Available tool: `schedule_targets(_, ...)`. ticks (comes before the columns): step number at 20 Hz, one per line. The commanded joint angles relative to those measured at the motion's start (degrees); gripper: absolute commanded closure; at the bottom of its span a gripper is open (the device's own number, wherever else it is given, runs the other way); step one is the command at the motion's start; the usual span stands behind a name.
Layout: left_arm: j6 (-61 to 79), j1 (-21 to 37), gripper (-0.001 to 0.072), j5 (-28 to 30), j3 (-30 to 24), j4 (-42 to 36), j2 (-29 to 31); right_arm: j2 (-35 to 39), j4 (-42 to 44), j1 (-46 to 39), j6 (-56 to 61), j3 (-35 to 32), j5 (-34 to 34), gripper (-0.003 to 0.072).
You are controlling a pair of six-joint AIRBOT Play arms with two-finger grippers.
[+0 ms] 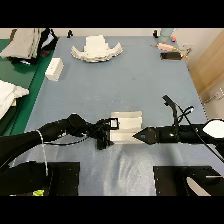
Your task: Fold the box.
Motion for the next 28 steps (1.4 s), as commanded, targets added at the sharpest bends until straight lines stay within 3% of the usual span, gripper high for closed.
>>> schedule_targets(1, 0.0, 0.07, 0.0201, 0.07, 0.04, 0.0, 0.0, -4.81, 2.82, 0.26, -2.47, 0.09, -4.11, 0.0669)
schedule_targets(6, 0.0, 0.07, 0.02, 0.07, 0.04, 0.0, 0.0, -18.21, 5.33, 0.24, -9.84, 7.39, -13.25, 0.0675)
schedule_targets(10, 0.0, 0.09, 0.02, 0.04, 0.04, 0.0, 0.0, -31.93, -0.57, 0.24, -10.78, 14.23, -13.88, 0.0675)
schedule_targets(13, 0.0, 0.09, 0.0201, 0.04, 0.04, 0.0, 0.0, -37.59, -2.12, 0.24, -14.25, 14.71, -13.42, 0.0685)
schedule_targets(20, 0.0, 0.09, 0.02, 0.02, 0.04, 0.0, 0.0, -40.33, -5.88, 0.26, -16.63, 14.58, -9.73, 0.0685)
schedule_targets(28, 0.0, 0.09, 0.0201, 0.04, 0.04, 0.0, 0.0, -39.76, -4.17, 0.24, -17.25, 14.67, -9.46, 0.0685)
